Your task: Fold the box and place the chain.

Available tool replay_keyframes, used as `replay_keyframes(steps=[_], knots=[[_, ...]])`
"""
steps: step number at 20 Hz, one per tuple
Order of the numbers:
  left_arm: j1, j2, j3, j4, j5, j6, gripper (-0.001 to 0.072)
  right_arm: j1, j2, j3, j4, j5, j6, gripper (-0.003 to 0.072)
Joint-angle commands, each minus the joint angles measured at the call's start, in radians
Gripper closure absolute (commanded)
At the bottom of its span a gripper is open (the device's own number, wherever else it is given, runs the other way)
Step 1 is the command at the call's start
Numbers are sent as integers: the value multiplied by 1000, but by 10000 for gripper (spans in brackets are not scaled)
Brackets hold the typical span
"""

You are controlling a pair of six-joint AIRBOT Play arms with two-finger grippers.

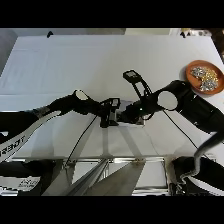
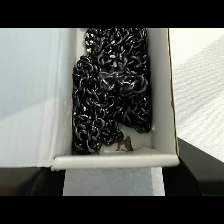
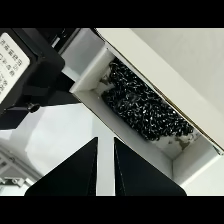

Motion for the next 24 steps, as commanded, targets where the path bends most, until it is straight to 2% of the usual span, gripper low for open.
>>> replay_keyframes(steps=[1, 5, 7, 9, 13, 16, 17, 20, 24], knots=[[0, 1, 1, 0, 0, 0, 499, -13, -4, 56, 3, 31, -68, 555], [0, 1, 1, 0, 0, 0, 499, -121, -4, 171, -1, 33, -209, 577], [0, 1, 1, 0, 0, 0, 499, -180, -20, 171, -1, -21, -269, 647], [0, 1, 1, 0, 0, 0, 499, -201, -83, 171, -1, -39, -335, 647], [0, 1, 1, 0, 0, 0, 499, -199, -224, 170, 63, 49, -578, 647], [0, 1, 1, 0, 0, 0, 499, -162, -219, 160, 87, 114, -756, 646], [0, 1, 1, 0, 0, 0, 499, -146, -207, 149, 87, 109, -795, 643], [0, 1, 1, 0, 0, 0, 499, -106, -158, 88, 87, 67, -874, 516], [0, 1, 1, 0, 0, 0, 499, -72, -89, 17, 88, 53, -915, 507]])
